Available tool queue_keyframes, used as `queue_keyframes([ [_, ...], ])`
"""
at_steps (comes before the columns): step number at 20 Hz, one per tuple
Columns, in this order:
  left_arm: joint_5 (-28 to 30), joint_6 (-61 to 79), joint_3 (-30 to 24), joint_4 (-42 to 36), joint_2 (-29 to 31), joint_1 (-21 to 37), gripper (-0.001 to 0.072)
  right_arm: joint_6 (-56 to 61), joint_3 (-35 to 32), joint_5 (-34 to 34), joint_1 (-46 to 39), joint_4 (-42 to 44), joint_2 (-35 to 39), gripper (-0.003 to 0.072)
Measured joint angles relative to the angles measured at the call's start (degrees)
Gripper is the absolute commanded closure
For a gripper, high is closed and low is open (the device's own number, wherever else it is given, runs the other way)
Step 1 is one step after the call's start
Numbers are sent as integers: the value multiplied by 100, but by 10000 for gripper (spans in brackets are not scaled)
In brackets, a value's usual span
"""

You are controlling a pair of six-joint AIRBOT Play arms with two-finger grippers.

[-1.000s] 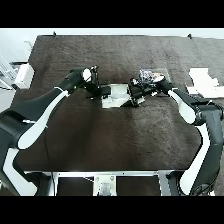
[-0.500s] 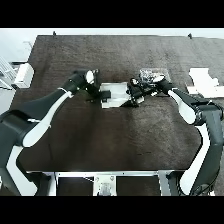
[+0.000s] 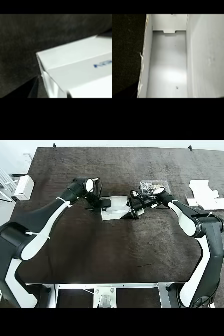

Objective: Fold the box and place the chain.

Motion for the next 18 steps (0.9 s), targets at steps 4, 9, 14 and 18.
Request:
queue_keyframes([
  [4, -737, -236, 691, 221, -396, -9, 321, 0, 0, 2, 0, -2, 0, 242],
  [9, -1532, -459, 1563, 503, -841, -96, 321, 0, 0, 2, 0, -2, 0, 242],
  [14, -1919, -592, 1856, 645, -1075, -133, 322, 0, 0, 4, 0, -2, 0, 242],
  [18, -2044, -678, 1908, 752, -1145, -149, 360, 2, 0, 7, 9, 0, 0, 242],
])
